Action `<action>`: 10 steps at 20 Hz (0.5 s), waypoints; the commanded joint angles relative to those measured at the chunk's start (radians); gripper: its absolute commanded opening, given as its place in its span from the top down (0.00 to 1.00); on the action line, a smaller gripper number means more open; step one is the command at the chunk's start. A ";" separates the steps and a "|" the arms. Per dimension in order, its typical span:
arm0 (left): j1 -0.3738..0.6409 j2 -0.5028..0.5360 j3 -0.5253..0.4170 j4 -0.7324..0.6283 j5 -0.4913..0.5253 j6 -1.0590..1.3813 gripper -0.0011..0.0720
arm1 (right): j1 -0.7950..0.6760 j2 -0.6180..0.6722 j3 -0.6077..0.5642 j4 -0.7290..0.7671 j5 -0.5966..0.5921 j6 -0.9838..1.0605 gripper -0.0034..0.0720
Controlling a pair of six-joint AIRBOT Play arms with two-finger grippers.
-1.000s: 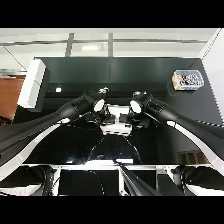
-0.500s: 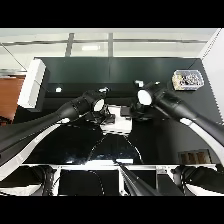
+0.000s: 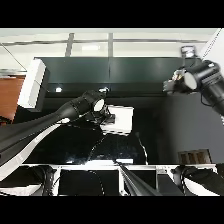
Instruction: Fold the box and place the chain.
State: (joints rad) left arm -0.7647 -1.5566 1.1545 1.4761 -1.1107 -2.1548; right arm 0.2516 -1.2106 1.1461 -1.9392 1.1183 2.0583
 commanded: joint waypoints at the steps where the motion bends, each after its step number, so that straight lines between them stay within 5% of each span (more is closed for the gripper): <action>1: 0.000 0.000 0.000 0.001 0.003 0.000 0.95 | -0.243 -0.100 -0.002 -0.037 -0.276 0.056 0.01; 5: 0.000 0.000 0.000 0.006 0.003 0.000 0.95 | -0.433 -0.365 0.201 0.210 -0.248 0.063 0.01; 10: 0.000 0.000 0.000 0.004 0.001 0.000 0.95 | -0.478 -0.634 0.551 0.225 -0.056 0.095 0.03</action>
State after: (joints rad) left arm -0.7647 -1.5566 1.1545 1.4803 -1.1088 -2.1544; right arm -0.1875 -1.7081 1.5299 -1.7493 0.9871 2.1300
